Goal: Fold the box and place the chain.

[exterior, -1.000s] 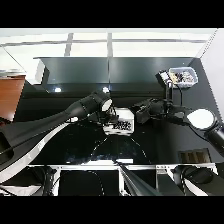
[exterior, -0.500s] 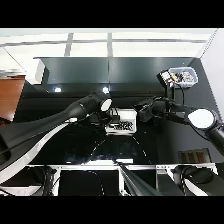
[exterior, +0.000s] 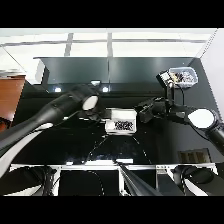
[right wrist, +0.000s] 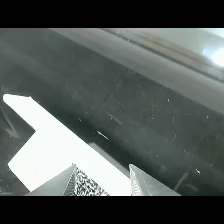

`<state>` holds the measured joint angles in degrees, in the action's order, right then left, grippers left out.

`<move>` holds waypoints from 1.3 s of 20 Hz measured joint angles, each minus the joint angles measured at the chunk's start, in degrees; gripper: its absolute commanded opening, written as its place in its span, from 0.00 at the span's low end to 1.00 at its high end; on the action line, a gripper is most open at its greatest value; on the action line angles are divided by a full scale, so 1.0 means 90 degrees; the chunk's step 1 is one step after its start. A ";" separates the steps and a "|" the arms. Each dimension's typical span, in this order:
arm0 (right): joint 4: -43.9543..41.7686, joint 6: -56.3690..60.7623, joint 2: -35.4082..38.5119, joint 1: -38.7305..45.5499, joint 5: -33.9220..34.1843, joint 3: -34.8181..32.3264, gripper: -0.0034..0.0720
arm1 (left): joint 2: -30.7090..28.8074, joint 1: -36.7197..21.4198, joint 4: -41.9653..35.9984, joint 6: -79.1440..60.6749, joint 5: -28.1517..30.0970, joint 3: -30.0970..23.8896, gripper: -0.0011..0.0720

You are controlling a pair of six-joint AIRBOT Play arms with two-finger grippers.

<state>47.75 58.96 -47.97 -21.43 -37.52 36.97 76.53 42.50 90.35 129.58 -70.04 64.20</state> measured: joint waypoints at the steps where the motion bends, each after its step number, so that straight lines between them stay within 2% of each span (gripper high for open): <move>1: 0.0000 0.0000 0.0000 0.0066 -0.0102 0.0002 0.53 | -0.0313 -0.0211 0.0092 -0.0022 0.0007 -0.0335 0.59; 3: -0.0002 0.0041 0.0000 0.0223 -0.0279 0.0002 0.53 | -0.1076 -0.0845 0.0053 -0.0056 0.0432 -0.1231 0.59; 5: -0.0002 0.0177 0.0000 0.0376 -0.0401 0.0002 0.53 | -0.1753 -0.1581 -0.0699 -0.0408 0.1197 -0.2154 0.59; 8: -0.0034 0.0350 0.0000 0.0483 -0.0510 0.0000 0.53 | -0.2263 -0.2535 -0.3143 -0.2671 0.2125 -0.3262 0.59; 11: -0.0058 0.0488 0.0000 0.0527 -0.0559 0.0002 0.53 | -0.2101 -0.2992 -0.5219 -0.6108 0.2064 -0.3742 0.59; 12: -0.0075 0.0532 0.0002 0.0527 -0.0576 0.0002 0.53 | -0.1931 -0.3053 -0.5719 -0.7453 0.1853 -0.3825 0.65; 13: -0.0083 0.0578 0.0002 0.0529 -0.0600 0.0002 0.53 | -0.1770 -0.3077 -0.6098 -0.8626 0.1724 -0.3876 0.94; 14: -0.0083 0.0622 0.0000 0.0534 -0.0607 0.0002 0.53 | -0.1603 -0.3096 -0.6431 -0.9760 0.1661 -0.3917 0.98; 17: -0.0083 0.0731 0.0000 0.0539 -0.0634 0.0002 0.53 | -0.1226 -0.3118 -0.7014 -1.2410 0.1515 -0.3956 0.98; 20: -0.0083 0.0775 0.0002 0.0539 -0.0641 0.0002 0.53 | -0.0945 -0.3126 -0.7242 -1.4219 0.1518 -0.3789 0.98; 22: -0.0083 0.0792 0.0002 0.0539 -0.0644 0.0002 0.53 | -0.0697 -0.3106 -0.7213 -1.5045 0.1515 -0.3507 0.98; 26: -0.0085 0.0816 0.0002 0.0539 -0.0648 0.0000 0.53 | -0.0034 -0.2931 -0.6530 -1.5737 0.1464 -0.2759 0.98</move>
<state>46.98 66.30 -47.94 -16.58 -43.35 36.97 76.23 16.12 31.57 -12.05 -56.86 39.38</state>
